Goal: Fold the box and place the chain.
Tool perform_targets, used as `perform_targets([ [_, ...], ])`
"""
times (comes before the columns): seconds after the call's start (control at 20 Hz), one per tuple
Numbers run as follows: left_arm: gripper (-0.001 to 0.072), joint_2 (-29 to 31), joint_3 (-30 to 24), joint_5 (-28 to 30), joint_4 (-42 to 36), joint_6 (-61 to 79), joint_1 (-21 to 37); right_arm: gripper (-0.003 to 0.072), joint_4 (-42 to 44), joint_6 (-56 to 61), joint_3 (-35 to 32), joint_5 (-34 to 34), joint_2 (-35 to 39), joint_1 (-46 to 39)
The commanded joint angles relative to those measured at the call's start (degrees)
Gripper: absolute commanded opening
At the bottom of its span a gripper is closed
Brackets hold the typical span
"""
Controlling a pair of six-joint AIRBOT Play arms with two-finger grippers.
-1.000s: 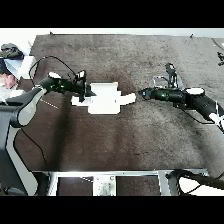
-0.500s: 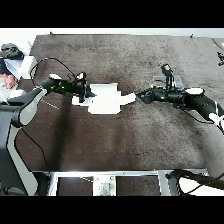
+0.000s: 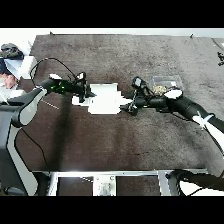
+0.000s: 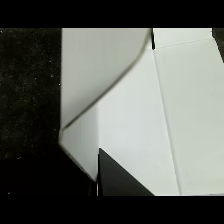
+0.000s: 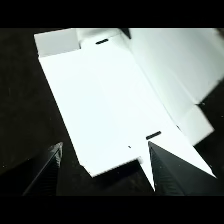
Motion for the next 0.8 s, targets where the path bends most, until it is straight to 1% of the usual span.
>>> perform_targets([
  [0.0,0.0012,-0.02,-0.02,0.09,0.02,0.02,-0.04,0.0599,-1.07,-3.63,0.09,-2.4,-3.8,3.8],
  [0.1,0.0012,-0.02,-0.02,0.07,0.02,0.02,-0.04,0.06,-2.62,-7.43,0.09,-3.1,-5.2,5.46],
  [0.2,0.0012,-0.02,-0.02,0.09,0.02,0.02,-0.04,0.0599,-3.67,-9.46,0.17,-5.6,-5.27,7.04],
  [0.3,0.0012,-0.02,-0.02,0.09,0.02,0.02,-0.04,0.0599,-6.16,-9.4,0.15,-8.7,-5.6,7.69],
  [0.45,0.0012,-0.02,-0.02,0.09,0.02,0.02,-0.04,0.0599,-6.45,-9.49,0.46,-10.23,-6.69,7.89],
  [0.65,0.0012,-0.02,-0.02,0.07,0.02,0.02,-0.04,0.0599,-10.03,-9.49,1.03,-15.39,-8.15,9.84],
  [0.75,0.0012,-0.02,-0.02,0.09,0.02,0.02,-0.04,0.0598,-9.97,-9.49,1.05,-17.9,-8.59,10.16],
])
